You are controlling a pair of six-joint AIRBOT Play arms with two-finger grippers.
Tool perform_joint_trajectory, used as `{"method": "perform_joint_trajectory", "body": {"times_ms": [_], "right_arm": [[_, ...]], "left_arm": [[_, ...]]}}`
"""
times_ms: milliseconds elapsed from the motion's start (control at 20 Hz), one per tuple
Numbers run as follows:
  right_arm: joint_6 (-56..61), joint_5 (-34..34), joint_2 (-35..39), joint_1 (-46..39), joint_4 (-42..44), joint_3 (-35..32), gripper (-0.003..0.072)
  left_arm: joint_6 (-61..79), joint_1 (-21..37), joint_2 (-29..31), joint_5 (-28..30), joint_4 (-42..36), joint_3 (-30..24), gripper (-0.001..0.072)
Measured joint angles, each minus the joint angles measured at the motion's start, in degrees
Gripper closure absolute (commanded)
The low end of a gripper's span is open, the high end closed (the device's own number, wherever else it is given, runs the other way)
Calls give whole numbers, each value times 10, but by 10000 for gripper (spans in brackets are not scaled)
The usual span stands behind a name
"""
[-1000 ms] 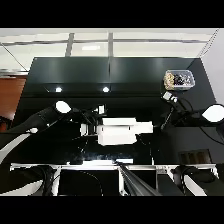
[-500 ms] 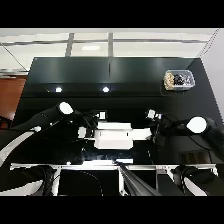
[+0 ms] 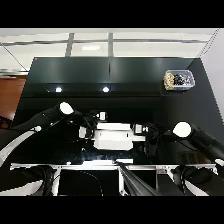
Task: Fold the box and place the chain.
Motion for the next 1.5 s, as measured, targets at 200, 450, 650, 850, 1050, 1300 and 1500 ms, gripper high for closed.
{"method": "perform_joint_trajectory", "body": {"times_ms": [200,450,650,850,1050,1300,1500], "right_arm": [[-27,-31,-29,47,44,-1,18],[-36,-84,-42,85,84,-1,19],[-24,-127,-44,92,128,-1,19],[-10,-141,-24,80,123,1,19],[0,-132,9,50,103,7,19],[4,-125,24,37,91,12,20],[14,-135,19,35,76,13,20]], "left_arm": [[0,0,0,0,2,0,682],[0,0,0,0,2,0,682],[0,0,0,0,2,0,682],[0,0,0,0,2,0,682],[-1,0,0,0,1,0,682],[-1,0,0,0,0,0,682],[0,0,0,0,-2,0,682]]}}
